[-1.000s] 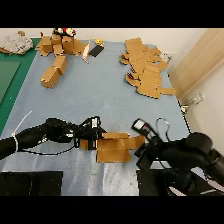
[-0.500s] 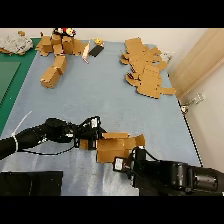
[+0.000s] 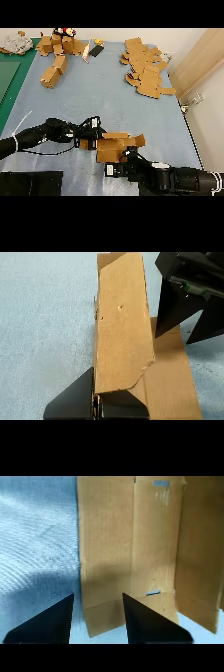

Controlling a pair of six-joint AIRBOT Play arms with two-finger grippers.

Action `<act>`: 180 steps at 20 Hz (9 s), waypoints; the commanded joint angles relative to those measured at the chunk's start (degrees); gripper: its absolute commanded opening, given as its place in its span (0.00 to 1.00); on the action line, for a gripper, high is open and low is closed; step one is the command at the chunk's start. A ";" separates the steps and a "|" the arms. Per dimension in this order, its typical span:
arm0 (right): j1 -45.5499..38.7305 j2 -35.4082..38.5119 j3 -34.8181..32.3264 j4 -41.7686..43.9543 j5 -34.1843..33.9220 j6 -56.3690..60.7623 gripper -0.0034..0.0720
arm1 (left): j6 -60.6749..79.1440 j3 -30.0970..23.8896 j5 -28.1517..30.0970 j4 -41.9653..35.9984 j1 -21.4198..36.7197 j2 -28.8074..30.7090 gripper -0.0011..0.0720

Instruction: Fold the box.

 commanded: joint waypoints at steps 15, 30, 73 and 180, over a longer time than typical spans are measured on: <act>0.15 -1.40 4.79 -13.09 -3.82 21.66 0.65 | 0.02 -0.02 -0.02 0.00 0.02 0.04 0.03; -0.96 11.15 -0.02 -15.63 -3.54 28.46 0.86 | 0.02 -0.02 0.00 0.00 0.02 0.04 0.03; 0.74 8.72 -3.98 -17.59 3.54 22.05 0.86 | 0.02 -0.02 0.00 0.02 0.02 0.04 0.03; -57.27 -15.10 8.70 58.38 -1.40 -84.87 0.96 | 0.02 -0.02 0.00 0.00 0.02 0.04 0.03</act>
